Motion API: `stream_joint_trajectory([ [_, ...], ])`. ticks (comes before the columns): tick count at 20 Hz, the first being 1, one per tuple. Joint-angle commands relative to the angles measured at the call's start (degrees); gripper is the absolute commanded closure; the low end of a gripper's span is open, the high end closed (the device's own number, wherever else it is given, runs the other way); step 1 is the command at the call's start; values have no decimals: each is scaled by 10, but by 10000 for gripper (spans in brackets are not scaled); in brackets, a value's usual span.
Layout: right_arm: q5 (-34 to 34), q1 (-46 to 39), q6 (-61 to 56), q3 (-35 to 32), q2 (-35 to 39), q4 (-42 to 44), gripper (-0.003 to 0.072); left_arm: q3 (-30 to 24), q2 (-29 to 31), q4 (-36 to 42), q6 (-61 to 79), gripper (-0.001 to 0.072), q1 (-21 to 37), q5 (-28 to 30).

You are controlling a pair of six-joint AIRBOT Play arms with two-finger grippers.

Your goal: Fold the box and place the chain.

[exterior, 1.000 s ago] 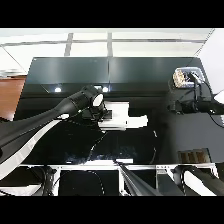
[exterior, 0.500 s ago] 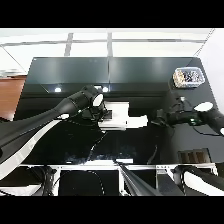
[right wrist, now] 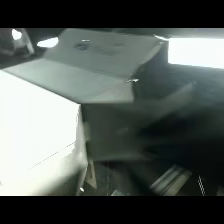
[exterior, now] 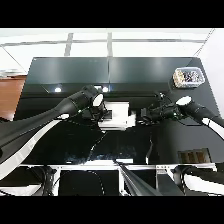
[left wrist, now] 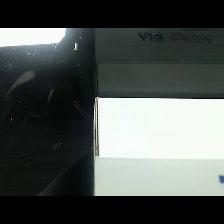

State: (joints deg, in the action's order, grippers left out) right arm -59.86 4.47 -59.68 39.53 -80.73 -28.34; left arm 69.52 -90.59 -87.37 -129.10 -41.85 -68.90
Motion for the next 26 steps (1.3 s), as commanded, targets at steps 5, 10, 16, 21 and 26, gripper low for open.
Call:
stream_joint_trajectory([
  [5, -57, 5, 17, 25, -5, -2, 81, 0, 0, 0, 0, 684, 0, -2],
  [10, -69, 5, 32, 26, -5, 40, 83, 0, 0, 0, 0, 685, 0, -2],
  [16, -77, 27, 38, 35, -5, 56, 84, 0, 0, 0, 0, 685, 0, -3],
  [21, -42, 66, -28, 85, -5, 13, 155, 0, 0, 0, 0, 684, 0, -4],
  [26, -28, 111, -100, 110, -5, -38, 211, 0, 0, 11, 0, 685, 0, -4],
])
